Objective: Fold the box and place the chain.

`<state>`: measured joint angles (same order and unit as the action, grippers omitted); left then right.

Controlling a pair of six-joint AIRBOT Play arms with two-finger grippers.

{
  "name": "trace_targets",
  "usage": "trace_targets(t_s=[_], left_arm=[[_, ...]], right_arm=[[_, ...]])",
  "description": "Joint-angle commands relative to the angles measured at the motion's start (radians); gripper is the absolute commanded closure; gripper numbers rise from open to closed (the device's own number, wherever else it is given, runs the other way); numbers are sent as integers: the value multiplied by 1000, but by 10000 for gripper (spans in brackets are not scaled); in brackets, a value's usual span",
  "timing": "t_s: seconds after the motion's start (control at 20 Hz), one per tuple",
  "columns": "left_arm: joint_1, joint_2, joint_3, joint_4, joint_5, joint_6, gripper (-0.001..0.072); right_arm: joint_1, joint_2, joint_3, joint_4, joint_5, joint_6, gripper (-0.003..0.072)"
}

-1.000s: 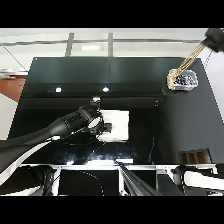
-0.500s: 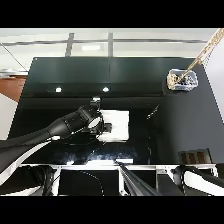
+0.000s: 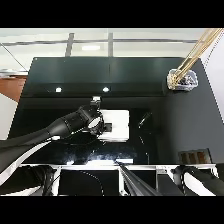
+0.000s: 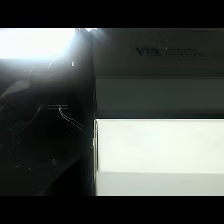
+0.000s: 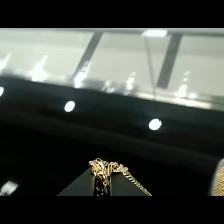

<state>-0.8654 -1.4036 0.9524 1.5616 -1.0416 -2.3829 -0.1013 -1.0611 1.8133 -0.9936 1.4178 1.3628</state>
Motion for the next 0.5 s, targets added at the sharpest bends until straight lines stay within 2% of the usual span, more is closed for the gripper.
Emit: trace_targets(t_s=[0.0, 0.2, 0.45], left_arm=[[0, 0, 0, 0, 12, 0, 677], [0, 0, 0, 1, 12, 0, 677], [0, 0, 0, 1, 13, 0, 677]], right_arm=[[117, 51, -129, 16, 105, -55, 642], [262, 51, -253, 46, 180, -105, 642], [404, 50, -383, 114, 172, -111, 642]])
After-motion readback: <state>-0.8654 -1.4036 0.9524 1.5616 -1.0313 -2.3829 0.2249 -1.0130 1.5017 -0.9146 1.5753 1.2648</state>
